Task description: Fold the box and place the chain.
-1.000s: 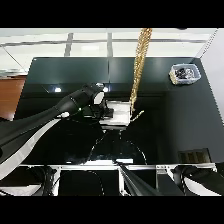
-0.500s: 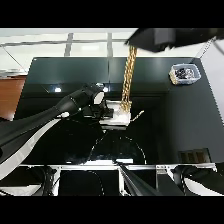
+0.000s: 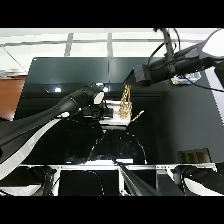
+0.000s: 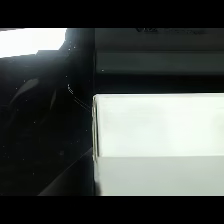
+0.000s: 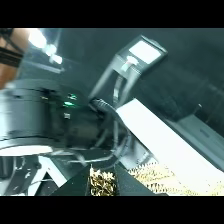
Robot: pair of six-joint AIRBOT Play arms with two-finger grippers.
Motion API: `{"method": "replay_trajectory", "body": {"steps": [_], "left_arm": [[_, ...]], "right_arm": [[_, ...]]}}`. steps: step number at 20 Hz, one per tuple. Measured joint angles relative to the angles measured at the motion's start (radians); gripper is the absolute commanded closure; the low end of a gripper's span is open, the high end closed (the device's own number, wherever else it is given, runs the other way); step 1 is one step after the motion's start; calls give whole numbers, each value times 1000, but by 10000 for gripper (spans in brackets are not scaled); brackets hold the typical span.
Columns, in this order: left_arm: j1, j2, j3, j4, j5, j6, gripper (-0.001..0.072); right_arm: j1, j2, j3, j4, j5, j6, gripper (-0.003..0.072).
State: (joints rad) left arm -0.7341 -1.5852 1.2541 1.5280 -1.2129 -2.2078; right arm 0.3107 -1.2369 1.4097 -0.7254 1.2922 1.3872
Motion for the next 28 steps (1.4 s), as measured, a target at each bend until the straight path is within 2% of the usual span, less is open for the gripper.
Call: {"method": "replay_trajectory", "body": {"steps": [7,13,17,24,28], "left_arm": [[0,0,0,0,0,0,682],[0,0,0,0,0,0,682],[0,0,0,0,0,0,682],[0,0,0,0,0,0,682],[0,0,0,0,0,0,682]], "right_arm": [[-34,34,-43,-80,51,-1,669],[-207,174,-47,-119,75,0,669],[-299,238,-47,-73,100,-1,669],[-242,262,-47,43,106,-11,669],[-158,259,-47,111,56,-16,669]]}}
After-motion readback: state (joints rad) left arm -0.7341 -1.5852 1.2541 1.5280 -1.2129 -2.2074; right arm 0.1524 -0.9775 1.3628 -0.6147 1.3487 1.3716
